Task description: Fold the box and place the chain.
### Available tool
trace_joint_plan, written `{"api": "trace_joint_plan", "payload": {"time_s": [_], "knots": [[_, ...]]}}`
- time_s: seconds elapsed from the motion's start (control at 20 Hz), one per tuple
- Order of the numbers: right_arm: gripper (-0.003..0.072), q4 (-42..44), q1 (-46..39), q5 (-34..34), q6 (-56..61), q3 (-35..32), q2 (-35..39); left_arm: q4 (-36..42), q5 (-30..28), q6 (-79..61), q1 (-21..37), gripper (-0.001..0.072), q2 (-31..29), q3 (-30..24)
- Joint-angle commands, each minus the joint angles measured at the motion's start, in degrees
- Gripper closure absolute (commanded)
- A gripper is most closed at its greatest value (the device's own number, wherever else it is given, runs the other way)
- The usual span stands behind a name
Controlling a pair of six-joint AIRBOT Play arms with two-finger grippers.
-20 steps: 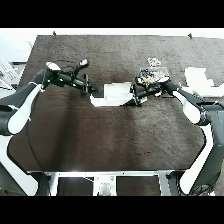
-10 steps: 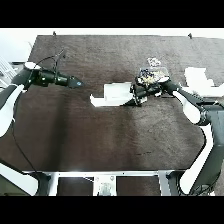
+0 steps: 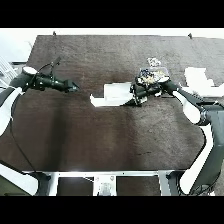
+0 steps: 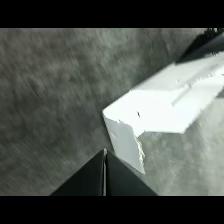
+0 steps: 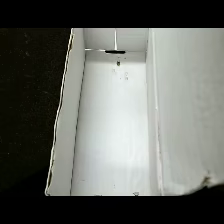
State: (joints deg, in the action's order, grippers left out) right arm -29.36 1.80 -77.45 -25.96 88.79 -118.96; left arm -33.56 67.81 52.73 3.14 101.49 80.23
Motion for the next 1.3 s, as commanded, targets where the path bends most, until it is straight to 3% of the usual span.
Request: {"api": "trace_joint_plan", "payload": {"time_s": [0.0, 0.25, 0.4, 0.65, 1.25], "knots": [[0.0118, 0.0, 0.0, 0.0, 0.0, 0.0, 0.0, -2.7, 2.1, 6.5, -0.8, 0.0692, 0.0, -0.1], [0.0118, 0.0, 0.0, 0.0, 0.0, 0.0, 0.0, -13.4, 0.3, 22.1, -6.8, 0.0691, 0.0, -0.1], [0.0118, 0.0, 0.0, 0.0, 0.0, 0.0, 0.0, -13.2, -3.1, 23.8, -9.2, 0.0691, 0.3, -0.1], [0.0118, 0.0, 0.0, 0.0, 0.0, 0.0, 0.0, -6.5, -8.8, 20.7, -10.6, 0.0692, 0.3, -5.6], [0.0118, 0.0, 0.0, 0.0, 0.0, 0.0, 0.0, -5.6, -13.8, 20.1, -15.1, 0.0691, 3.6, -5.9]]}}
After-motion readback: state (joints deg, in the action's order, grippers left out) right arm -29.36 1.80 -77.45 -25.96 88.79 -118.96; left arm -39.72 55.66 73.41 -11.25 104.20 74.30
